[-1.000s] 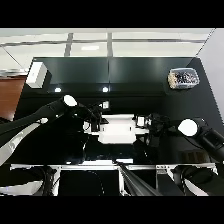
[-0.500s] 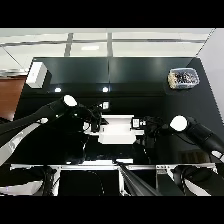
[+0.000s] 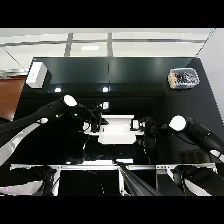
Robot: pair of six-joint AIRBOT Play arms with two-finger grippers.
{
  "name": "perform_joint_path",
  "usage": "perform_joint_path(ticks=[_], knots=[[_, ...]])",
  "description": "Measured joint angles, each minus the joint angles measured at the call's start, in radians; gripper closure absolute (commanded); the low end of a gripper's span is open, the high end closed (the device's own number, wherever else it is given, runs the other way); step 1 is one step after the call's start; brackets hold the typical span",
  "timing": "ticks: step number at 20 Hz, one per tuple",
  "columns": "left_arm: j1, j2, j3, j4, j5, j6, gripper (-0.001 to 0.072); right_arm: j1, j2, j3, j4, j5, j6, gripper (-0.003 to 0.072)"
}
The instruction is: Fold the box and place the chain.
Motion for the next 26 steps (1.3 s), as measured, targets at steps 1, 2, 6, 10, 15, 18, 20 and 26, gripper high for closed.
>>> perform_joint_path(ticks=[1,2,6,10,15,18,20,26], knots=[[0.000,0.000,0.000,0.000,0.001,0.000,0.0687,0.000,-0.001,0.000,0.000,0.003,-0.006,-0.0029],[0.000,0.000,0.000,0.000,0.002,0.000,0.0687,0.000,-0.001,0.000,0.000,0.004,-0.011,-0.0029],[0.000,0.000,0.000,0.000,0.005,0.000,0.0687,0.004,-0.016,0.000,0.027,0.001,-0.025,-0.0029],[0.000,0.000,0.000,0.000,0.006,0.000,0.0687,0.027,-0.039,-0.006,0.075,-0.016,-0.029,-0.0030],[0.000,0.000,0.000,0.000,0.006,0.003,0.0687,0.035,-0.042,-0.011,0.159,-0.093,-0.031,-0.0029],[0.000,0.000,0.000,0.000,0.006,-0.001,0.0687,0.037,-0.015,-0.011,0.181,-0.122,-0.028,-0.0029],[0.000,0.000,0.000,0.000,0.006,-0.001,0.0687,0.037,0.007,-0.011,0.172,-0.133,-0.028,-0.0029],[0.000,0.000,0.000,0.000,0.006,0.000,0.0687,0.037,0.041,-0.005,0.156,-0.184,-0.028,-0.0029]])
